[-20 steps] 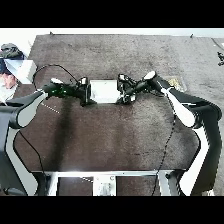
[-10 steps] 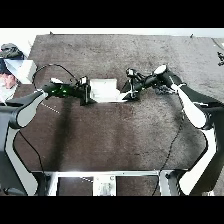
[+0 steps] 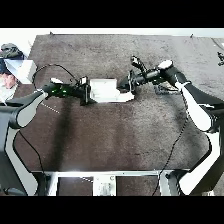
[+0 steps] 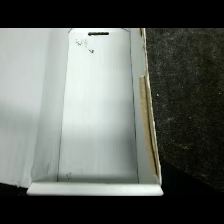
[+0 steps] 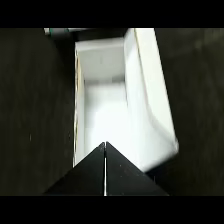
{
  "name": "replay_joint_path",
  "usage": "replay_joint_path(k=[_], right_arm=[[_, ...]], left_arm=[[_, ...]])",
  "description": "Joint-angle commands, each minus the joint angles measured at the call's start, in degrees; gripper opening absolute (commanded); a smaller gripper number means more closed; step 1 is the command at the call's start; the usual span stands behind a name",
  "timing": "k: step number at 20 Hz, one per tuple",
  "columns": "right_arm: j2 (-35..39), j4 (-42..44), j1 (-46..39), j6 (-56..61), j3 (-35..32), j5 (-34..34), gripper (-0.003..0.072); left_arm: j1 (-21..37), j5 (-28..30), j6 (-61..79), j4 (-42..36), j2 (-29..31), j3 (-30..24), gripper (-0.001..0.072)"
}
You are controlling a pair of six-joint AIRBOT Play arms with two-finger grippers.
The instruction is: Fold the box and place the chain.
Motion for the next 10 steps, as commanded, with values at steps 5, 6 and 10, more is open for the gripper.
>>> replay_joint_path(k=[5, 6, 10], right_arm=[[-1.6, 1.1, 4.2, -0.1, -0.1, -16.7, -0.0014], [-2.1, 1.1, 4.2, -0.1, -0.1, -17.9, -0.0014], [-4.1, 1.1, 4.2, -0.1, -0.1, -20.4, -0.0013]], left_arm=[[0.0, 0.0, 0.0, 0.1, 0.0, 0.0, 0.0205], [0.0, 0.0, 0.0, 0.1, 0.0, 0.0, 0.0205], [0.0, 0.0, 0.0, 0.1, 0.0, 0.0, 0.0205]])
